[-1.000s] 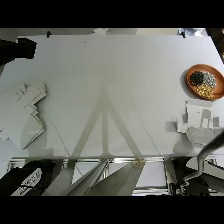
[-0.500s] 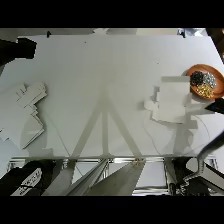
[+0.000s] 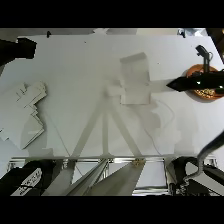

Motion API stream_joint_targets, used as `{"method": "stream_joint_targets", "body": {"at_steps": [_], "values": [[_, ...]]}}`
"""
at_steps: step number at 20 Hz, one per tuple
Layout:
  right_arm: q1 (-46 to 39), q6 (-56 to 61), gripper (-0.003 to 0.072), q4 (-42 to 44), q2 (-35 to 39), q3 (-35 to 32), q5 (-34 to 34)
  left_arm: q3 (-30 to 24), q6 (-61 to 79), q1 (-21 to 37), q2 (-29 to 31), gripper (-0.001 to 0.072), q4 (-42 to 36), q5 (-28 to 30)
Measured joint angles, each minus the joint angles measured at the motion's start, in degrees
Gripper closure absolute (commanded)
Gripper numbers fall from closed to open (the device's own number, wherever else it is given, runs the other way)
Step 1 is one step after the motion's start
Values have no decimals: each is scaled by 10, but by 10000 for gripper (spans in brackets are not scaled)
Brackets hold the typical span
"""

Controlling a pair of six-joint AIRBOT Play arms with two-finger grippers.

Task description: Fold the box and place the chain.

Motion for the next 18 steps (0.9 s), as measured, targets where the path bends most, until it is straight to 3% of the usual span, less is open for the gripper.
{"method": "stream_joint_targets", "body": {"at_steps": [4, 9, 18], "values": [[82, -1, 677, 11, -31, -5, -118, 0, 0, 0, 0, 60, 0, 0], [116, -21, 677, 32, -91, -47, -236, 0, 0, 0, 0, 60, 0, 0], [123, -108, 675, 101, -142, -86, -315, 0, 0, 0, 0, 60, 0, 0]]}}
